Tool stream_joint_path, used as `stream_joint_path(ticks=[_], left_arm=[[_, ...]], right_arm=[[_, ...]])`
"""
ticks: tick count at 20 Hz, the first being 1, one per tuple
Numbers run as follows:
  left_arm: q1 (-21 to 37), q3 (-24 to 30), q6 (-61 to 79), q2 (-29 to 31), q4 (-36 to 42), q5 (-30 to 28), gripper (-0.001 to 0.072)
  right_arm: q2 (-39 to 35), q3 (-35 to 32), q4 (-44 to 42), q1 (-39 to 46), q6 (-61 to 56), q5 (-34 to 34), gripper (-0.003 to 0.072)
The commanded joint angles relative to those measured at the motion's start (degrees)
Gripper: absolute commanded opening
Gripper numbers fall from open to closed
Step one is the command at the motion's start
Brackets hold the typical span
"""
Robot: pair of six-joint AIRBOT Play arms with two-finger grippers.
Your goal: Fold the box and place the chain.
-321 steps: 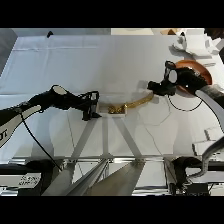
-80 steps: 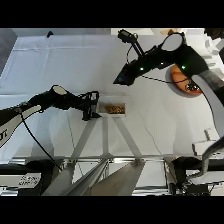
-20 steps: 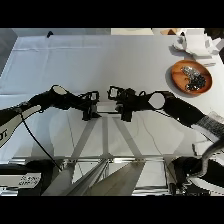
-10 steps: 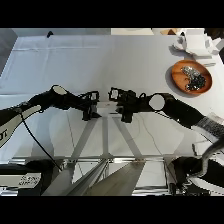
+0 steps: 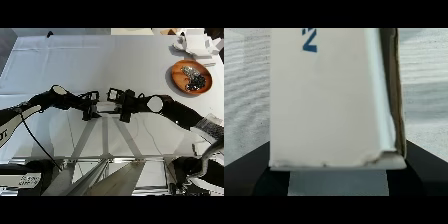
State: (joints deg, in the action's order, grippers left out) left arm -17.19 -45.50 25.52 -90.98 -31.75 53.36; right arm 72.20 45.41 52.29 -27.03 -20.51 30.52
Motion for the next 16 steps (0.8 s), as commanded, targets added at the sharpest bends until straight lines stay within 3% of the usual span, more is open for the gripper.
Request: stream_joint_path(ticks=[1,5,7,10,13,16], left_arm=[[-0.04,0.0,0.0,-0.02,0.0,0.0,0.0275],[-0.04,0.0,-0.02,-0.02,0.0,0.0,0.0275],[-0.04,0.0,-0.02,-0.02,0.0,0.0,0.0275],[-0.02,0.0,-0.02,-0.02,0.0,0.0,0.0275],[-0.04,0.0,-0.02,-0.02,0.0,0.0,0.0275],[-0.04,0.0,-0.02,-0.02,0.0,0.02,0.0275]], right_arm=[[-0.04,-1.22,-0.02,-1.6,0.0,0.22,0.0254],[-0.04,-2.69,0.0,-1.57,-0.22,0.33,0.0261],[-0.11,-2.69,-0.04,-1.57,-0.2,0.2,0.0368],[-0.46,-2.69,-1.14,-1.57,-0.55,0.28,0.0364],[-1.51,-2.69,-8.87,-1.53,-0.61,-0.22,0.0355],[-1.84,-2.69,-22.36,-1.53,-0.63,-1.51,0.0355]])
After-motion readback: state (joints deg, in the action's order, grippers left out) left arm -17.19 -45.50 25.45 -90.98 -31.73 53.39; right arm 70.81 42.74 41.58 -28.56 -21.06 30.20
